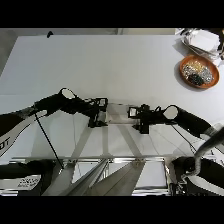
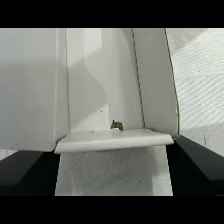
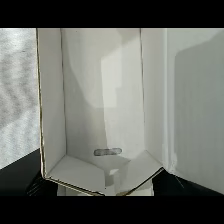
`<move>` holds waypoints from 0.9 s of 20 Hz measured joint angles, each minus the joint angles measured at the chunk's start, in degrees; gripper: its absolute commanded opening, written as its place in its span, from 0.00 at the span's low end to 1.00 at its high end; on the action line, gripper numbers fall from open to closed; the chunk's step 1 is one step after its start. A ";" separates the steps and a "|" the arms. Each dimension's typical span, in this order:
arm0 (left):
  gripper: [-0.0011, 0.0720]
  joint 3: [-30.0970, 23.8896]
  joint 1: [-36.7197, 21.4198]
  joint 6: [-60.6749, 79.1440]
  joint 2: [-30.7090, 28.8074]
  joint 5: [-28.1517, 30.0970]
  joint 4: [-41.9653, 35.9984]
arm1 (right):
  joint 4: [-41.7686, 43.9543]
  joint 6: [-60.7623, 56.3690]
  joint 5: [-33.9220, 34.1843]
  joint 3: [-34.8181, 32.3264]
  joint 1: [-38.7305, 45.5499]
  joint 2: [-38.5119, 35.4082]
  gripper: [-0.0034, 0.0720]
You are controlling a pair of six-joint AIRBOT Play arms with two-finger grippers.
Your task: Fold the box and place the chain.
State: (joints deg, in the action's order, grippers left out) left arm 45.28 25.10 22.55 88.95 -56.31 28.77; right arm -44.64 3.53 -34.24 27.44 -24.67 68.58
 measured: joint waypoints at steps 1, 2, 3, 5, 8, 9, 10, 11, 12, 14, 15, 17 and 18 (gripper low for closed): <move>0.97 0.00 0.00 0.00 0.09 0.00 -0.02 | 0.02 0.00 0.00 0.00 0.00 0.00 0.59; 0.97 0.00 0.00 0.00 0.11 0.00 -0.02 | 0.00 0.00 0.02 0.00 0.00 0.00 0.59; 0.97 0.00 0.00 0.00 0.20 0.00 -0.04 | 0.02 0.00 0.00 0.00 0.00 0.00 0.59; 0.97 0.00 0.00 0.00 0.22 0.00 -0.17 | 0.02 -0.02 0.00 0.00 0.00 0.00 0.59; 0.97 -0.04 0.22 -0.04 0.26 0.07 -0.92 | 0.02 -0.02 0.00 0.00 0.00 0.00 0.59; 0.97 -0.04 0.35 -0.04 0.26 0.09 -1.27 | 0.02 -0.02 0.00 0.00 0.00 0.00 0.59; 0.97 -0.04 0.48 -0.04 0.28 0.13 -1.53 | 0.02 -0.02 0.00 0.00 0.00 0.00 0.59; 0.97 -0.04 0.59 -0.04 0.39 0.17 -1.77 | 0.02 -0.04 0.00 0.00 0.00 0.00 0.59; 0.97 -0.02 0.63 -0.04 0.57 0.20 -1.97 | 0.02 -0.04 0.00 0.00 0.00 0.00 0.59; 0.83 -0.02 0.74 -0.02 1.11 0.31 -2.23 | 0.02 -0.02 0.00 0.00 0.00 0.00 0.59; 0.70 -0.02 0.79 0.00 1.36 0.50 -2.27 | 0.00 -0.02 0.00 0.00 0.00 0.00 0.59; 0.47 -0.02 0.81 -0.13 1.60 0.31 -2.49 | 0.02 -0.07 -0.02 0.00 0.00 0.00 0.59; 0.44 -0.02 0.81 -0.11 1.68 0.26 -2.58 | 0.04 -0.09 -0.04 0.00 0.00 0.00 0.59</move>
State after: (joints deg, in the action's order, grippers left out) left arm 45.25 25.91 22.44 90.63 -56.05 26.20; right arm -44.60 3.44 -34.28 27.44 -24.67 68.58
